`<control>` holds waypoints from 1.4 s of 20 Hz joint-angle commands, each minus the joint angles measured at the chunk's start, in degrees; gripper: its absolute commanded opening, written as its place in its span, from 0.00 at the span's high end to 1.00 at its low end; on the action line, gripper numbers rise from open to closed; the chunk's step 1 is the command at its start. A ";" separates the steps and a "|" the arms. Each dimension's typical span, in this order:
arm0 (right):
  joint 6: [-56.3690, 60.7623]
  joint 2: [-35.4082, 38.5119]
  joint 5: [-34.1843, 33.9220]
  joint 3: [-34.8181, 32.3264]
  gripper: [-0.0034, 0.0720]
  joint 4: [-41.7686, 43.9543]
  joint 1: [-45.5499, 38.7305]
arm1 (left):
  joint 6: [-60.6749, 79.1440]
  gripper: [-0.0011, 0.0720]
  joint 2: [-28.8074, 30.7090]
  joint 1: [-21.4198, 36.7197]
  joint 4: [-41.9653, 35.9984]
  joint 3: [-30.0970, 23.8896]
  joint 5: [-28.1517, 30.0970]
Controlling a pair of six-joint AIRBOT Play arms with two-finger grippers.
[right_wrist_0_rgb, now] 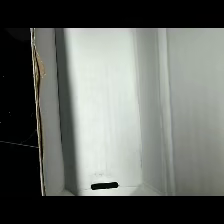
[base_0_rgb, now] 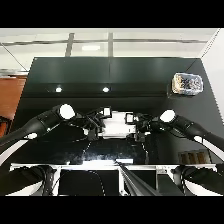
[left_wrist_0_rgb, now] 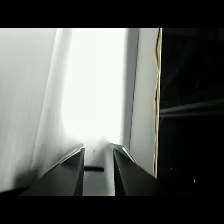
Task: Fold the box and place the chain.
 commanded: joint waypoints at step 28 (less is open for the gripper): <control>0.00 -0.04 -0.02 -0.02 0.79 0.02 0.02 | -57.66 0.95 12.24 38.18 -10.54 -16.15 -13.92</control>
